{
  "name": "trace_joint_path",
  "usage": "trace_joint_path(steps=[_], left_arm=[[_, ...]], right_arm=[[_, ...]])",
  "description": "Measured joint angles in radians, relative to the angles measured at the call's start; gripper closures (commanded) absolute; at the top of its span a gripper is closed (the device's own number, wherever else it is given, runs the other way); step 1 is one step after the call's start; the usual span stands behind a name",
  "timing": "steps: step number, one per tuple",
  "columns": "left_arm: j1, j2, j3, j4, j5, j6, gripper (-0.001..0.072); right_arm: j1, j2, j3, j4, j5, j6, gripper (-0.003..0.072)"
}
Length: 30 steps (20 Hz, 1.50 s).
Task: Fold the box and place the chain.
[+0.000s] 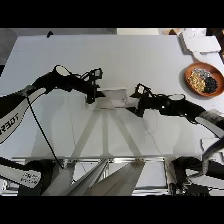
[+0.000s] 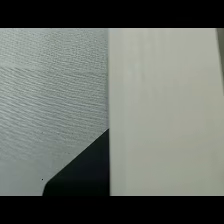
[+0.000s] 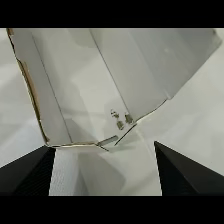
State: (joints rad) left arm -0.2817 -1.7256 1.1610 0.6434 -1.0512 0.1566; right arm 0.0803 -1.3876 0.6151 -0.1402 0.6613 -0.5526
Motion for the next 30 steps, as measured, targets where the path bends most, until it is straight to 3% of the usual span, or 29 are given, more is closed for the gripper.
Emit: trace_joint_path(steps=[15,23,30], left_arm=[[0.000,0.000,0.000,0.001,0.000,0.000,0.0698],[0.000,0.000,0.000,0.000,-0.001,0.000,0.0698],[0.000,0.000,0.000,0.000,0.000,0.000,0.0698]], right_arm=[[-0.007,-0.174,0.225,-0.216,0.220,0.048,-0.0002],[-0.010,-0.196,0.240,-0.331,0.195,0.180,-0.0002],[-0.029,-0.185,0.249,-0.327,0.201,0.204,-0.0002]])
